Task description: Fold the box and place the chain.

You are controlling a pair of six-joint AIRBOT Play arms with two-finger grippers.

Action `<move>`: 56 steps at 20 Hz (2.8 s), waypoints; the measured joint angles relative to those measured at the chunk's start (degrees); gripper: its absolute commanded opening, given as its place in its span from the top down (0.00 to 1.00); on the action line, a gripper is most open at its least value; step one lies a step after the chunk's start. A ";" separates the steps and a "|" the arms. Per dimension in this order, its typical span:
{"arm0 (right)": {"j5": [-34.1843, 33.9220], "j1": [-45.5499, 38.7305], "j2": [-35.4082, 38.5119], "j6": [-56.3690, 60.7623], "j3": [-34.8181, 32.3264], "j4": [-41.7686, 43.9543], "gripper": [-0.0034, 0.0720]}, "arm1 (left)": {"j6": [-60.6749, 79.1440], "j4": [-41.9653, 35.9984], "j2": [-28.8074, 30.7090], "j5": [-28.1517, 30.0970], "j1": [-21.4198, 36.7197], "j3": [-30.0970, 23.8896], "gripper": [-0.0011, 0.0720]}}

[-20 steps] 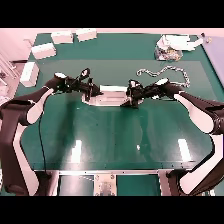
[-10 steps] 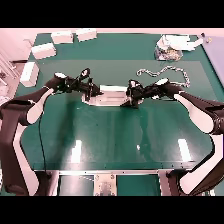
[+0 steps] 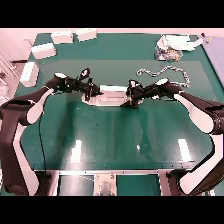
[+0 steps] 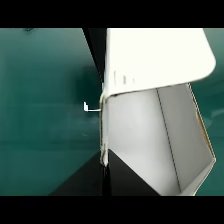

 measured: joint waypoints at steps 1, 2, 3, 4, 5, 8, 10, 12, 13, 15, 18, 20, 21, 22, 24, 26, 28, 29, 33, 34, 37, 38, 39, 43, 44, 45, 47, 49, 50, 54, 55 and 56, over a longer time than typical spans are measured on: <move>0.00 0.00 0.00 0.00 0.00 0.00 0.17 | 0.00 -0.04 0.00 0.00 0.00 0.00 0.96; 0.00 0.00 0.00 0.00 0.00 0.00 0.17 | 0.00 -0.09 0.00 -0.02 0.00 0.00 0.95; 0.00 0.00 0.00 0.00 0.00 0.00 0.17 | 0.02 -0.11 0.00 -0.02 0.00 -0.02 0.68; 0.02 0.02 0.00 -0.02 0.00 0.00 0.17 | 0.02 -0.09 -0.02 0.46 -0.04 -0.02 0.34; 0.31 0.02 0.00 -0.11 0.00 -0.04 0.17 | 0.02 -0.28 -0.09 0.59 -0.07 -0.02 0.23; 0.17 0.04 -0.02 -0.11 0.00 -0.02 0.17 | 0.24 -1.99 -0.04 0.17 -0.02 -0.02 0.23; 0.13 0.04 -0.02 -0.09 0.00 -0.02 0.17 | 0.31 -2.95 -0.02 0.13 0.11 -0.02 0.23; 0.09 0.04 -0.02 -0.09 0.00 -0.02 0.17 | 0.42 -3.63 0.11 0.00 0.59 -0.02 0.23; 0.04 0.04 -0.02 -0.07 0.00 -0.02 0.17 | 0.42 -4.07 0.35 -0.11 0.94 0.00 0.23; 0.02 0.04 -0.02 -0.04 0.00 -0.02 0.17 | 0.42 -4.52 0.92 -1.07 1.88 0.24 0.23; 0.00 0.04 -0.02 -0.02 0.00 0.00 0.17 | 0.24 -5.84 2.32 -4.98 3.72 0.63 0.23; -0.02 0.04 -0.02 0.00 0.00 0.00 0.17 | 0.17 -6.58 3.34 -8.72 4.74 0.74 0.23; -0.02 0.04 -0.02 0.00 0.00 -0.02 0.17 | 0.07 -6.84 3.80 -10.54 5.18 0.79 0.28; -0.02 0.04 -0.02 0.00 0.00 0.00 0.17 | 0.02 -6.93 4.24 -12.37 5.73 0.81 0.52; -0.02 0.04 -0.02 0.00 0.00 0.00 0.17 | 0.00 -7.08 5.07 -15.54 7.06 0.81 0.96; -0.02 0.04 -0.02 0.02 0.00 0.00 0.17 | 0.00 -7.19 5.75 -18.82 8.50 0.81 0.96; -0.02 0.04 -0.02 0.02 0.00 0.00 0.17 | -0.28 -7.21 6.49 -20.74 9.77 0.81 0.97; -0.02 0.04 -0.02 0.02 0.00 0.00 0.17 | -1.27 -7.23 7.17 -21.05 10.12 0.81 0.97; -0.02 0.04 -0.02 0.02 0.00 0.00 0.17 | -6.40 -6.12 12.61 -19.41 9.73 -0.94 0.97; -0.02 0.04 -0.02 0.02 0.00 0.00 0.17 | -7.15 -5.57 14.73 -17.59 9.42 -2.38 0.97; -0.02 0.04 -0.02 0.02 0.00 0.00 0.17 | -6.19 -3.85 24.02 -6.56 7.56 -10.75 0.97; -0.02 0.04 -0.02 0.02 0.00 0.00 0.17 | -5.16 -3.58 27.32 -1.77 6.86 -14.27 0.97; -0.02 0.04 -0.02 0.02 0.00 0.00 0.17 | -4.28 -3.32 30.56 3.04 6.16 -17.97 0.97; -0.02 0.04 -0.02 0.02 0.00 0.00 0.17 | -4.11 -5.20 37.99 11.63 4.92 -28.92 0.97; -0.02 0.04 -0.02 0.02 0.00 0.02 0.17 | -4.76 -5.70 38.73 12.02 4.79 -30.69 0.97; -0.02 0.04 -0.02 0.02 0.00 0.00 0.17 | -5.46 -5.97 39.28 12.70 4.68 -32.52 0.97; -0.02 0.04 -0.02 0.02 0.00 0.02 0.17 | -6.34 -6.16 39.93 15.21 4.42 -35.71 0.97; -0.02 0.04 -0.02 0.02 0.00 0.02 0.17 | -6.91 -6.29 40.24 18.88 3.93 -38.29 0.97; -0.02 0.04 -0.02 0.02 0.00 0.02 0.17 | -7.06 -6.34 40.28 20.00 3.56 -39.17 0.97; -0.02 0.04 -0.02 0.02 0.00 0.02 0.17 | -7.39 -6.38 38.01 20.09 2.27 -40.81 0.97; -0.02 0.04 -0.02 0.02 0.00 0.02 0.17 | -7.45 -6.56 36.79 19.26 2.08 -40.70 0.97; -0.02 0.04 -0.02 0.02 0.00 0.02 0.17 | -7.48 -6.97 35.63 18.53 1.92 -40.30 0.97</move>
